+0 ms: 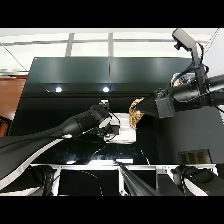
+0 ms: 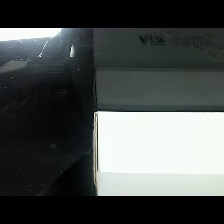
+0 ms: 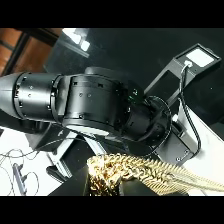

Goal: Fold the box and place the chain.

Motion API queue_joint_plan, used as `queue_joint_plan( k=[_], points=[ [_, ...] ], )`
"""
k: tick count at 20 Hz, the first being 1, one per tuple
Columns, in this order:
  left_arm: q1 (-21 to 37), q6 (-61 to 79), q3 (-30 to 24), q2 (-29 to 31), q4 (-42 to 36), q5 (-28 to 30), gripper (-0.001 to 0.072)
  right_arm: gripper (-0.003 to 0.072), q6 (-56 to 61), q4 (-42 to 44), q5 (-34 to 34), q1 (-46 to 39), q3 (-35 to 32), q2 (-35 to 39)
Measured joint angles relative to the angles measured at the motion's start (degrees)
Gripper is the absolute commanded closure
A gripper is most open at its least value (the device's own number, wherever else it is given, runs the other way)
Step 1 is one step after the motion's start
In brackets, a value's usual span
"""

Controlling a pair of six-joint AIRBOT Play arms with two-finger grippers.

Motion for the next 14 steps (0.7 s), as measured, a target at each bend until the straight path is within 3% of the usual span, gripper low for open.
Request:
queue_joint_plan(
  k=[9, 14],
  points=[
    [0.0, 0.0, 0.0, 0.0, 0.0, 0.0, 0.0682, 0.0684, 0.0, 1.4, 0.0, 0.0, 0.4, 0.0],
    [0.0, 0.0, 0.0, 0.0, 0.0, 0.0, 0.0682, 0.0684, 0.0, -3.2, -0.4, 0.0, -5.8, 0.0]
  ],
)
